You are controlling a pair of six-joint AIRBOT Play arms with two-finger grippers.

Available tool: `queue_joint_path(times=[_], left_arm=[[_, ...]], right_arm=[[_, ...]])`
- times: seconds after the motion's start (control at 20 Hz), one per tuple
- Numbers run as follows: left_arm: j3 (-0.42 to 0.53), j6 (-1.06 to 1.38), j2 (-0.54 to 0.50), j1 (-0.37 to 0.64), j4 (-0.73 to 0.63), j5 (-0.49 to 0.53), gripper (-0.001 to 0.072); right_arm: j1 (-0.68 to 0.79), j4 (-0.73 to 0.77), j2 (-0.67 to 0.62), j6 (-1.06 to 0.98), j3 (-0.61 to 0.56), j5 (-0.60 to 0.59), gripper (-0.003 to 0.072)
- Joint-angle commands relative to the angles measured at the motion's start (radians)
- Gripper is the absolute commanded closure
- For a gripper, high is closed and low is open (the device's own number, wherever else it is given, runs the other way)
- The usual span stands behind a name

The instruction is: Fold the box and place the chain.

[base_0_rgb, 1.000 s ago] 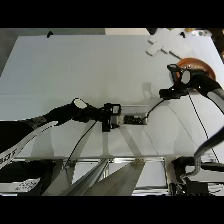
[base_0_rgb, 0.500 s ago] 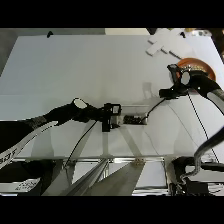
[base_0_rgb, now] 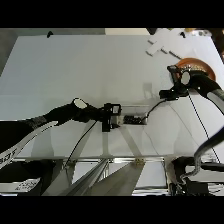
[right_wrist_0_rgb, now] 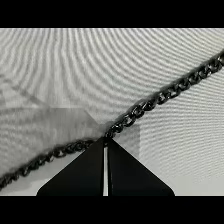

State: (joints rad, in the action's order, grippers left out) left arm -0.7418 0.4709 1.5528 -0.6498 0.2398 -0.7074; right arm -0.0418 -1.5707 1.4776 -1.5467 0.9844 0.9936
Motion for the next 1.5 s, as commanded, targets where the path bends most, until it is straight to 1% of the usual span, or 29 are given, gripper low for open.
queue_joint_path(times=[0.0, 0.1, 0.3, 0.35, 0.55, 0.65, 0.75, 0.9, 1.1, 1.25, 1.45], left_arm=[[0.0, 0.0, 0.0, 0.0, 0.0, 0.0, 0.0698], [0.0, 0.0, 0.0, 0.0, 0.0, 0.0, 0.0698], [0.0, 0.0, 0.0, 0.0, 0.0, 0.0, 0.0698], [0.0, 0.0, 0.0, 0.0, 0.0, 0.0, 0.0698], [0.0, 0.0, 0.0, 0.0, 0.0, 0.0, 0.0698], [0.0, 0.0, 0.0, 0.0, 0.0, 0.0, 0.0698], [0.0, 0.0, 0.0, 0.0, 0.0, 0.0, 0.0698], [0.0, 0.0, 0.0, 0.0, 0.0, 0.0, 0.0698], [0.0, 0.0, 0.0, 0.0, 0.0, 0.0, 0.0698], [0.0, 0.0, 0.0, 0.0, 0.0, 0.0, 0.0698], [0.0, 0.0, 0.0, 0.0, 0.0, 0.0, 0.0698]], right_arm=[[-0.001, 0.012, -0.04, 0.011, 0.0, 0.067, 0.0671], [-0.001, 0.063, -0.114, 0.04, -0.001, 0.104, 0.0671], [-0.01, 0.279, -0.336, 0.169, -0.036, 0.187, 0.0671], [-0.023, 0.301, -0.389, 0.178, -0.046, 0.21, 0.0671], [-0.114, 0.304, -0.591, 0.195, -0.091, 0.284, 0.0671], [-0.162, 0.309, -0.678, 0.195, -0.108, 0.283, 0.0671], [-0.202, 0.349, -0.744, 0.195, -0.11, 0.28, 0.0671], [-0.259, 0.437, -0.812, 0.194, -0.11, 0.261, 0.067], [-0.335, 0.55, -0.83, 0.195, -0.11, 0.227, 0.067], [-0.387, 0.586, -0.829, 0.195, -0.114, 0.158, 0.067], [-0.441, 0.61, -0.829, 0.195, -0.142, 0.035, 0.067]])
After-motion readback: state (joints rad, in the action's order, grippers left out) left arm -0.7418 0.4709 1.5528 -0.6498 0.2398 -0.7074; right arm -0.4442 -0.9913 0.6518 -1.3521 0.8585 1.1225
